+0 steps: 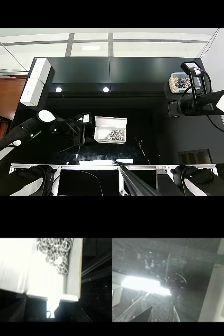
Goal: Fold the box and place the chain.
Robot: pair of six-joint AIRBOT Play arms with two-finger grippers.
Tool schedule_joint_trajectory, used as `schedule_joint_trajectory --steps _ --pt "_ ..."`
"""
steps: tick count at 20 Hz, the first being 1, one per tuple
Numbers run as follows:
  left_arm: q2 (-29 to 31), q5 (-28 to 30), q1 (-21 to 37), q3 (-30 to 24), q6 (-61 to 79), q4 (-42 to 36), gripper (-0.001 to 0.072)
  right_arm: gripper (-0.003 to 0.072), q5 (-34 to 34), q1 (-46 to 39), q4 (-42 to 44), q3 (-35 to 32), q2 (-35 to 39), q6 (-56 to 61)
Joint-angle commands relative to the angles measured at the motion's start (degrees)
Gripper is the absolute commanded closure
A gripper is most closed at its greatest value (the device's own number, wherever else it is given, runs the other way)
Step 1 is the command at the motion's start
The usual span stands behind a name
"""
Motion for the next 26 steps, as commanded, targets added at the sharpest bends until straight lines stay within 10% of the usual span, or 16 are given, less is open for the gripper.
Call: schedule_joint_trajectory --steps 1,19,22,25,26 --pt "-0.92 2.62 -0.98 -0.02 1.51 -1.92 -0.0007 0.0359 0.00 -0.02 -0.02 -0.02 0.02 0.17" --pt "-0.92 3.48 -5.62 -0.02 4.11 -2.01 0.0001 0.0360 -0.50 -0.02 0.02 -0.02 0.02 0.37" --pt "-0.92 4.98 -5.62 -0.02 4.09 -1.92 0.0219 0.0360 -1.46 -0.02 1.86 -0.48 0.00 0.35" --pt "-0.92 5.11 -5.62 -0.02 4.09 -1.92 0.0248 0.0356 -9.18 0.31 9.01 -5.31 -0.31 0.31" --pt "-0.92 5.14 -5.62 -0.02 4.09 -1.92 0.0248 0.0213 -13.09 0.74 10.91 -7.19 -0.85 0.33"
